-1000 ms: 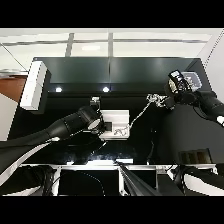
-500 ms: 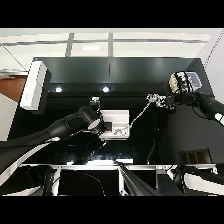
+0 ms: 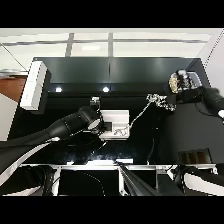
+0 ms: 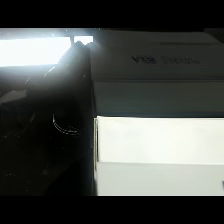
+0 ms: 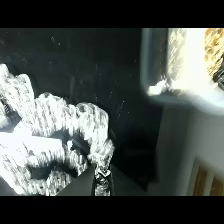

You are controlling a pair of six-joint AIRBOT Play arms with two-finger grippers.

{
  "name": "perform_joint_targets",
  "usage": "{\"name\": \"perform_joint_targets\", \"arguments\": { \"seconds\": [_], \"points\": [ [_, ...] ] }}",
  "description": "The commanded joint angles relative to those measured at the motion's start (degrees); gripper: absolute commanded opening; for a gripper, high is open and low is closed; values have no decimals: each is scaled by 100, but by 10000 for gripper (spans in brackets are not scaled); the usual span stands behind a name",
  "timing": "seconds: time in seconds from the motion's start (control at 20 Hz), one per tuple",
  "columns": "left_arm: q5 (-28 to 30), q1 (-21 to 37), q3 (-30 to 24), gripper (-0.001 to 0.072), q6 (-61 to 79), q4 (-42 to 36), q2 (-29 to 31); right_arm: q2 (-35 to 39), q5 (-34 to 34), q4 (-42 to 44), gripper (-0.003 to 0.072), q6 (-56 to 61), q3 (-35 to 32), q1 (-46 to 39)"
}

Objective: Fold the box and place the chain.

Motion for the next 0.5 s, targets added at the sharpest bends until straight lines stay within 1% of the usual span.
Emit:
{"name": "perform_joint_targets", "arguments": {
  "seconds": [0.0,0.15,0.25,0.4,0.45],
  "points": [
    [4,-4,4,32,2,0,4,503,-905,76,25,2,584,0],
    [4,-4,4,33,2,0,4,1099,-1648,315,25,-2,1346,0],
    [7,-4,4,32,2,0,4,1506,-2166,686,25,-61,2002,0],
    [4,-4,4,32,2,2,4,2022,-3069,1556,26,-321,3025,0],
    [4,-4,4,32,2,2,4,2162,-3333,1849,26,-389,3274,0]
  ]
}}
